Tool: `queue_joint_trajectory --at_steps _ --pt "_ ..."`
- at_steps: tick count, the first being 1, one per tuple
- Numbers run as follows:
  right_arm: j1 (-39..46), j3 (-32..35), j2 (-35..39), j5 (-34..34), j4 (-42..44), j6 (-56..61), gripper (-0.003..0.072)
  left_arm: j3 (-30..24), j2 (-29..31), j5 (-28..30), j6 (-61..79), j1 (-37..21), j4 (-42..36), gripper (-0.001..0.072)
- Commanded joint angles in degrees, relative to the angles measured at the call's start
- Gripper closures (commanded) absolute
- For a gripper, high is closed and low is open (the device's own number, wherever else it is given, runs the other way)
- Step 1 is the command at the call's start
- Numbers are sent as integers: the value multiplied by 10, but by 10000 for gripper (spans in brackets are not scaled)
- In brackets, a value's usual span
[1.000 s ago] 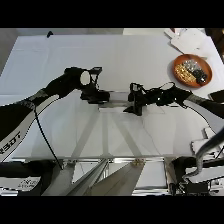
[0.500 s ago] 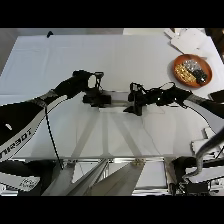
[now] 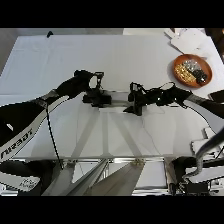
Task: Fold the box and place the chain.
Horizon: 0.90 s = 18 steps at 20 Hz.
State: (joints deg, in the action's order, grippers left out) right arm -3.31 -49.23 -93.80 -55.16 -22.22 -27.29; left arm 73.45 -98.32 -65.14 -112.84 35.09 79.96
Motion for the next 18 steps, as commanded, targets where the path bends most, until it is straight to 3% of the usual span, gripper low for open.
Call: queue_joint_trajectory --at_steps 1,2,3,9,10,12,13,18 --pt "0 0 0 1 0 0 275 0 1 3 14 0 -6 597" --pt "0 0 0 1 0 0 275 0 4 3 19 -2 -9 458" --pt "0 0 0 1 0 0 275 0 8 3 20 -3 -8 422" --pt "0 0 0 1 0 0 275 0 59 -1 75 -29 -19 420" --pt "0 0 0 0 0 0 275 0 68 -12 90 -38 -31 404" --pt "0 0 0 1 0 0 275 0 82 -31 124 -54 -62 258" --pt "0 0 0 1 0 0 275 0 90 -39 146 -64 -81 231" --pt "0 0 0 0 0 0 275 -8 148 -98 299 -123 -137 231"
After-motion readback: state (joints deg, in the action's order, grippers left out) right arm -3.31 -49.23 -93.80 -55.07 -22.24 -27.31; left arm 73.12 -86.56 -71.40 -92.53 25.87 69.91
